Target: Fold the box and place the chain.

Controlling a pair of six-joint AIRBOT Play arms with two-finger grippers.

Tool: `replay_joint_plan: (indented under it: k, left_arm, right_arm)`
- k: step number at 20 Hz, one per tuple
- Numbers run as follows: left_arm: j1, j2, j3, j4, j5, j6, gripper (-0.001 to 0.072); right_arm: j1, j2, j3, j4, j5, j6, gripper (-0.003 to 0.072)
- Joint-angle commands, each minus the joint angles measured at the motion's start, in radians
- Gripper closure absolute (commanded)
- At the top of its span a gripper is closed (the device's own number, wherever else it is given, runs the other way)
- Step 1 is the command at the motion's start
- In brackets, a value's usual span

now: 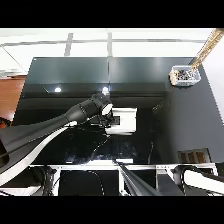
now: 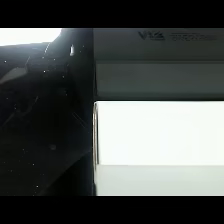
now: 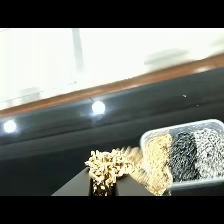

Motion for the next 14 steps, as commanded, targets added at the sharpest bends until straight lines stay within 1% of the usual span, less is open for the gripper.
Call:
replay_joint_plan:
  k: [1, 4, 7, 9, 11, 14]
  left_arm:
    - [0.001, 0.000, 0.001, 0.001, 0.007, 0.000, 0.0683]
    - [0.001, 0.000, 0.001, 0.001, 0.007, 0.000, 0.0683]
    - [0.001, 0.000, 0.001, 0.001, 0.006, 0.000, 0.0683]
    - [0.001, 0.000, 0.001, 0.001, 0.004, 0.000, 0.0683]
    - [0.001, 0.000, 0.001, 0.001, 0.004, 0.000, 0.0684]
    - [0.001, 0.000, 0.001, 0.001, 0.004, 0.000, 0.0684]
  right_arm:
    - [0.038, 0.175, -0.084, 0.044, 0.057, -0.033, 0.0671]
    - [0.113, 0.324, -0.203, 0.047, 0.061, -0.046, 0.0671]
    - [0.211, 0.430, -0.271, 0.048, 0.085, -0.046, 0.0671]
    - [0.276, 0.460, -0.274, 0.063, 0.140, -0.045, 0.0671]
    - [0.327, 0.464, -0.274, 0.133, 0.181, -0.046, 0.0671]
    - [0.377, 0.463, -0.274, 0.265, 0.188, -0.054, 0.0671]
